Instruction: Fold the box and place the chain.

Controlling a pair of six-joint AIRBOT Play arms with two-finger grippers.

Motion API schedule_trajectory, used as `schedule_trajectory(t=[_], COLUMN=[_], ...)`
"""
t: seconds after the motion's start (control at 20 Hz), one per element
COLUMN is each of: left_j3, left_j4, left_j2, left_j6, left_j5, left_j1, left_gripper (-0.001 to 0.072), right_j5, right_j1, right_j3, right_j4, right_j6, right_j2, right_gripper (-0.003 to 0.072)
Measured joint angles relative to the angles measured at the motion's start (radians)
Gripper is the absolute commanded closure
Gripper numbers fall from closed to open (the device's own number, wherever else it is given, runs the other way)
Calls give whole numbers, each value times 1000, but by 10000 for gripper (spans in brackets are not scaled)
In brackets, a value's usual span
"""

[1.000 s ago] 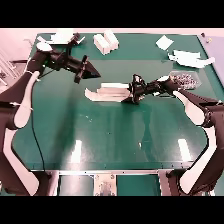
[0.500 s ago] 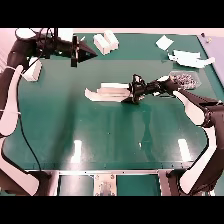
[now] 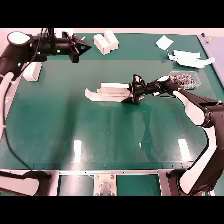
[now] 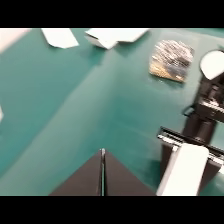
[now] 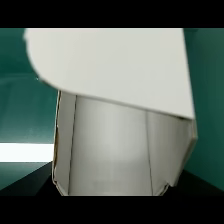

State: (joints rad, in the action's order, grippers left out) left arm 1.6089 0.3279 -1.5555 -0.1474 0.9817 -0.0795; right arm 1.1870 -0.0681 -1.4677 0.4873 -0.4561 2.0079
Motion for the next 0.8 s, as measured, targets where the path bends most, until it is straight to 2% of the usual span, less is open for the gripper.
schedule_trajectory(t=[0.2,0.4,0.6,0.8], left_j3=[-164,-292,-364,-386], left_j4=[-5,-63,-101,-113], left_j2=[61,63,19,-43], left_j6=[121,280,365,440], left_j5=[-136,-195,-195,-96], left_j1=[0,0,0,-1], left_gripper=[689,686,686,686], right_j5=[0,0,0,0], right_j1=[0,0,0,0], right_j3=[0,0,0,0], right_j4=[0,0,0,0], right_j6=[0,0,0,0], right_j2=[0,0,0,0], right_gripper=[128,129,128,128])
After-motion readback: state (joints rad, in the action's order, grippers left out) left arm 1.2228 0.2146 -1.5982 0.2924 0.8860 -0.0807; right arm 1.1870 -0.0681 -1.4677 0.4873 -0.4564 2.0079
